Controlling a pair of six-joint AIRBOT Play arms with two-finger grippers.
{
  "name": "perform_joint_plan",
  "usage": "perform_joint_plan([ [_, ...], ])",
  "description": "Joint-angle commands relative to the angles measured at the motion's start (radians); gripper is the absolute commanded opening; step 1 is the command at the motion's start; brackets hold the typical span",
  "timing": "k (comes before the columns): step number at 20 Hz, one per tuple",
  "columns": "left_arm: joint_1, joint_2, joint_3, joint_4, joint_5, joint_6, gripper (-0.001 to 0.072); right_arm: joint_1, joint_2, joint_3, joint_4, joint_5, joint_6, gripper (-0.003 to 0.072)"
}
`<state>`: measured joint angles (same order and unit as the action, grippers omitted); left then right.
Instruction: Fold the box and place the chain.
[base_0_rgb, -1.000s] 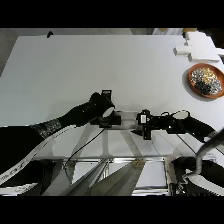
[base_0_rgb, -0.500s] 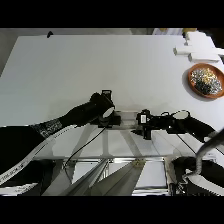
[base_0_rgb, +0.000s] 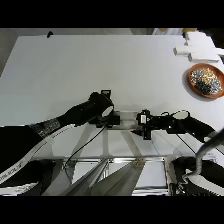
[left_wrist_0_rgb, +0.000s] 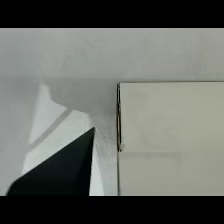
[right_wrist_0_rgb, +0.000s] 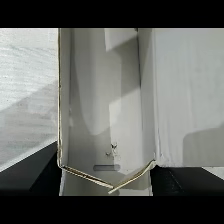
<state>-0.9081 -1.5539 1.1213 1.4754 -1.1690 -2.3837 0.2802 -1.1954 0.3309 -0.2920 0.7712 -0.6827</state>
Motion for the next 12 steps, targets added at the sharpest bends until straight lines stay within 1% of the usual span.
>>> perform_joint_plan([
  [1,0.045,0.056,0.001,-0.079,0.0,0.109,0.0302,0.0,0.001,0.0,0.001,-0.001,0.001,0.044],
  [3,0.088,0.13,0.001,-0.093,-0.01,0.224,0.0302,0.0,0.001,0.0,0.001,0.0,0.001,0.044],
  [6,0.193,0.256,0.001,-0.136,-0.081,0.468,0.0305,0.0,0.001,0.0,0.001,0.0,0.001,0.044],
  [8,0.28,0.344,0.001,-0.158,-0.142,0.66,0.0484,0.0,0.001,0.0,0.001,0.0,0.001,0.044],
  [9,0.324,0.381,0.0,-0.162,-0.172,0.766,0.0506,0.0,0.001,0.0,0.001,0.0,0.001,0.044],
  [11,0.416,0.436,-0.019,-0.173,-0.204,1.031,0.0514,0.0,0.001,0.0,0.001,0.0,0.001,0.044],
  [12,0.462,0.454,-0.053,-0.205,-0.196,1.208,0.0515,0.0,0.001,0.0,0.001,0.0,0.001,0.044],
])
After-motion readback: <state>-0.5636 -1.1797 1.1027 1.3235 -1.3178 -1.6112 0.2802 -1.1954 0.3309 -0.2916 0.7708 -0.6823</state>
